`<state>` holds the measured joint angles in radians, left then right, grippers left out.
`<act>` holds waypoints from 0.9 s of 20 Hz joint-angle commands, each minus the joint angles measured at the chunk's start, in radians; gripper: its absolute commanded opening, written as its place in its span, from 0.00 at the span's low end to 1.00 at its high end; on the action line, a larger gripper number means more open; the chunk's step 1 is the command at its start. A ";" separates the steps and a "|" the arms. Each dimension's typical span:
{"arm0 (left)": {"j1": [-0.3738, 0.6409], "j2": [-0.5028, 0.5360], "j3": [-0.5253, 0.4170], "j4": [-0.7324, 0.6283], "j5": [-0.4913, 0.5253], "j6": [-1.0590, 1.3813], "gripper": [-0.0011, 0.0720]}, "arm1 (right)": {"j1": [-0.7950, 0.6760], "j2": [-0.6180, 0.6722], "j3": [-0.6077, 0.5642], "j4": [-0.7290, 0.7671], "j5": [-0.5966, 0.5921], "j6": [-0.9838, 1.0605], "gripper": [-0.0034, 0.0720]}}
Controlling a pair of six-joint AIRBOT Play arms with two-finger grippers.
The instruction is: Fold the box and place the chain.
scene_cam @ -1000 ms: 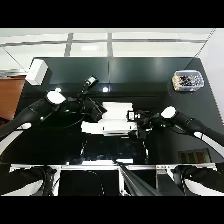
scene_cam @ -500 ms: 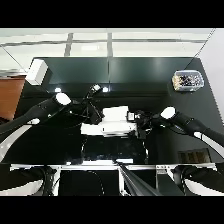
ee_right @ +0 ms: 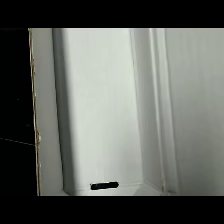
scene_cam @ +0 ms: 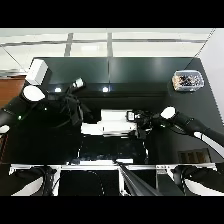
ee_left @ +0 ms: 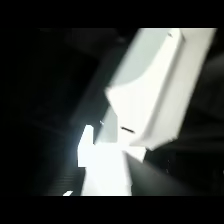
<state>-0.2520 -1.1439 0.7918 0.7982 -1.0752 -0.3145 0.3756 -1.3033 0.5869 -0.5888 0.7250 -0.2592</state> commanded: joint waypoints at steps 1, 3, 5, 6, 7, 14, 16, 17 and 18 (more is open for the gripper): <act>-0.009 0.008 -0.082 0.006 0.017 0.309 0.99 | 0.000 0.000 0.001 0.000 0.000 0.000 0.69; -0.048 -0.020 -0.100 0.014 0.095 0.394 0.99 | 0.000 0.000 0.001 0.000 0.000 0.000 0.69; -0.087 -0.050 -0.099 0.013 0.154 0.485 0.99 | 0.000 0.000 0.001 0.000 0.000 0.000 0.69; -0.109 -0.061 -0.099 0.011 0.177 0.494 0.99 | 0.000 0.000 0.001 0.000 0.000 0.000 0.69; -0.127 -0.075 -0.099 0.008 0.181 0.494 0.99 | 0.000 0.000 0.001 0.000 0.000 0.000 0.69; -0.168 -0.135 -0.099 -0.145 0.166 0.460 0.62 | 0.000 0.000 0.001 0.000 0.000 0.000 0.69; -0.167 -0.135 -0.099 -0.145 0.166 0.460 0.43 | 0.000 0.000 0.001 0.000 0.000 0.000 0.69; -0.167 -0.135 -0.099 -0.145 0.166 0.460 0.36 | 0.000 0.000 0.001 0.000 0.000 0.000 0.69; -0.168 -0.135 -0.099 -0.148 0.164 0.460 0.34 | 0.000 0.000 0.001 0.000 0.000 0.000 0.69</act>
<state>-0.4160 -1.2743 0.6930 0.6815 -0.9012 0.1467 0.3756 -1.3029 0.5869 -0.5900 0.7284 -0.2607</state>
